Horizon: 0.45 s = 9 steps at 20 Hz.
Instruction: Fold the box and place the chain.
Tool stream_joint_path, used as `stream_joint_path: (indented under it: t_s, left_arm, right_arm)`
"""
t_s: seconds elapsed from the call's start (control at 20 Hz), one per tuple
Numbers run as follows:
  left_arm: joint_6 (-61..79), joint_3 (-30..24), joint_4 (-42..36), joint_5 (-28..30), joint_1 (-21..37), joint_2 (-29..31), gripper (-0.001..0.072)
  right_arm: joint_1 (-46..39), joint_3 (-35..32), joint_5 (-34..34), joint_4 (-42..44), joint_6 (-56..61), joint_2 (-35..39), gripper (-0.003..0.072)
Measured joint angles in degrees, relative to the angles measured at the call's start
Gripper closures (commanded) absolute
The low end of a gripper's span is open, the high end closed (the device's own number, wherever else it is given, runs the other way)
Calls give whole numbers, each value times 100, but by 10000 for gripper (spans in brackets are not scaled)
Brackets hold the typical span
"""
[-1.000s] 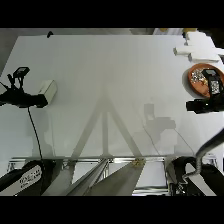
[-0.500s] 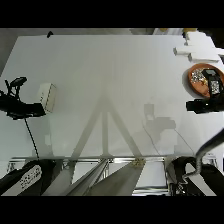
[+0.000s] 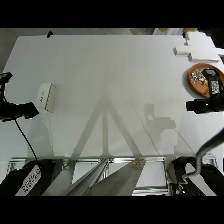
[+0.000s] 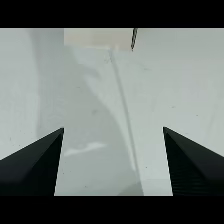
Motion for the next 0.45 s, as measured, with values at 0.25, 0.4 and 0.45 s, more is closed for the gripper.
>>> stream_joint_path:
  t_s: [0.25, 0.4, 0.45]
  left_arm:
    - [0, -2, -146, -35, 0, 251, 17]
    - [0, -2, -181, -22, 0, 289, 17]
    - [0, -2, -188, 0, 0, 297, 17]
  right_arm:
    - [0, 0, 0, 0, -2, 0, 670]
    - [0, 0, 0, 0, 0, 0, 670]
    - [0, 0, 0, 0, -2, 0, 670]
